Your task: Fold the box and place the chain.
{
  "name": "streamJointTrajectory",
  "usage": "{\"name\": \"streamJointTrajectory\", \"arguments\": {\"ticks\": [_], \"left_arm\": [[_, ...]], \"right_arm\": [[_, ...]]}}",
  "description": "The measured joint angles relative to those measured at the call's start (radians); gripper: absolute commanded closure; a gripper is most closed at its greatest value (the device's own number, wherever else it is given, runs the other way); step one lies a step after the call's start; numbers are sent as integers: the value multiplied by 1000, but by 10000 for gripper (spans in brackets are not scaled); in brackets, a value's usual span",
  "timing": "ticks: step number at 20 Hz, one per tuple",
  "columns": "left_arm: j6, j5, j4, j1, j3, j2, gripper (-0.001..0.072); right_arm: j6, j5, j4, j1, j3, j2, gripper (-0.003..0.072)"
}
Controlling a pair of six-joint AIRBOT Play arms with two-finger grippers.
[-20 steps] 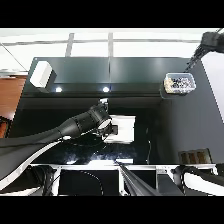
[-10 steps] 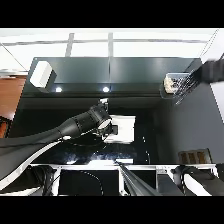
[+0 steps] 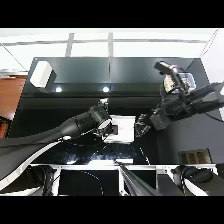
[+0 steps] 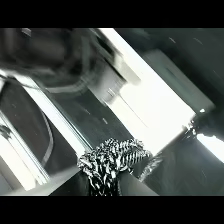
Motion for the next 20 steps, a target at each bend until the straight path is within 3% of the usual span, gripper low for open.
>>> {"name": "streamJointTrajectory", "arguments": {"ticks": [14, 15, 16, 17, 20], "left_arm": [[0, 1, 0, 0, 0, 0, 684], [0, 1, 0, 0, 0, 0, 684], [0, 1, 0, 0, 0, 0, 684], [0, 1, 0, 0, 0, 0, 684], [0, 1, -1, 0, 0, 0, 684]], "right_arm": [[47, -341, -25, 165, -182, -112, 675], [49, -358, -25, 172, -187, -119, 595], [53, -369, -25, 178, -191, -125, 267], [56, -378, -24, 180, -193, -129, 233], [62, -360, -39, 166, -190, -132, 233]]}}
